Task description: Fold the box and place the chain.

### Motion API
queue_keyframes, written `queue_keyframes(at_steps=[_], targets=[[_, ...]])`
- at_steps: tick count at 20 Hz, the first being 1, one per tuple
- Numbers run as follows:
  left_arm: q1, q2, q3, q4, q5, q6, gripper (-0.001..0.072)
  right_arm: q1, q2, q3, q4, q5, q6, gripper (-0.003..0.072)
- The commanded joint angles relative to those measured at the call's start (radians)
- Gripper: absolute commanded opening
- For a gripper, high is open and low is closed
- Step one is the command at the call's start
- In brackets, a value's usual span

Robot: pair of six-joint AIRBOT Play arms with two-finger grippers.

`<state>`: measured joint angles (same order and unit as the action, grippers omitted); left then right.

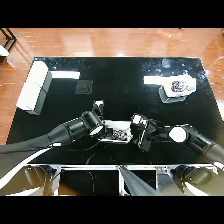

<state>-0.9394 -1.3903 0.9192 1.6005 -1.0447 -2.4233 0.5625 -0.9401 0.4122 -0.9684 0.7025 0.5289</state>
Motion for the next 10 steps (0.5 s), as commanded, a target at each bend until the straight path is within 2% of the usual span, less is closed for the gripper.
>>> queue_keyframes(at_steps=[1,4,5,6,10], targets=[[0.001,0.000,0.000,0.000,0.000,0.000,0.0024,0.048,-0.045,-0.005,0.140,-0.039,-0.236,0.0691],[0.001,0.000,0.000,0.000,0.000,0.000,0.0024,0.048,-0.064,-0.005,0.146,-0.059,-0.264,0.0689],[0.001,0.000,0.000,0.000,0.000,0.000,0.0024,0.048,-0.064,-0.005,0.145,-0.059,-0.266,0.0649],[0.001,0.000,0.000,0.000,0.000,0.000,0.0024,0.048,-0.064,-0.005,0.146,-0.056,-0.267,0.0519],[0.001,0.000,0.000,0.000,0.000,0.000,0.0024,0.048,-0.065,-0.005,0.118,-0.056,-0.268,0.0520]])
